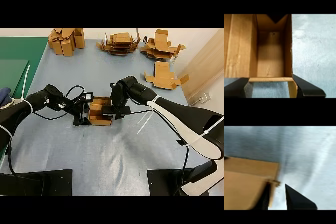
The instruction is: Fold the box.
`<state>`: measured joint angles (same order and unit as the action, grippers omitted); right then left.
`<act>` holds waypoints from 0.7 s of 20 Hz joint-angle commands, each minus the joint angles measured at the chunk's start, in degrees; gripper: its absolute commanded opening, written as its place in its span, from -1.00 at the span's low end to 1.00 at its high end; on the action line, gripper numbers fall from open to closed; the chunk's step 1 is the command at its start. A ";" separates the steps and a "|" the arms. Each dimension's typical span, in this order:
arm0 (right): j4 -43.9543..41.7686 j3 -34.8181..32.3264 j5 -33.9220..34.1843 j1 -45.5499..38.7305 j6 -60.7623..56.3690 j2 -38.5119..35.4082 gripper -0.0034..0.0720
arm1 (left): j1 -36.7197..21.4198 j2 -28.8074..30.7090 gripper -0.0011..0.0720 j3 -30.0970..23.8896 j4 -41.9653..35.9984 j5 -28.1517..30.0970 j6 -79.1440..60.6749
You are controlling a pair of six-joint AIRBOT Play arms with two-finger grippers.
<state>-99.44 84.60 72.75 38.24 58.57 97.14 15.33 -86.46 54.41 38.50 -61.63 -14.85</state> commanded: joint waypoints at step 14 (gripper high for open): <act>-4.37 4.72 0.35 0.17 0.17 3.61 -0.09 | -0.09 0.00 -0.79 -0.02 0.24 0.42 -0.11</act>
<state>-101.23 89.23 74.61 38.33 58.72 99.42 15.27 -86.46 54.41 38.74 -61.30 -14.98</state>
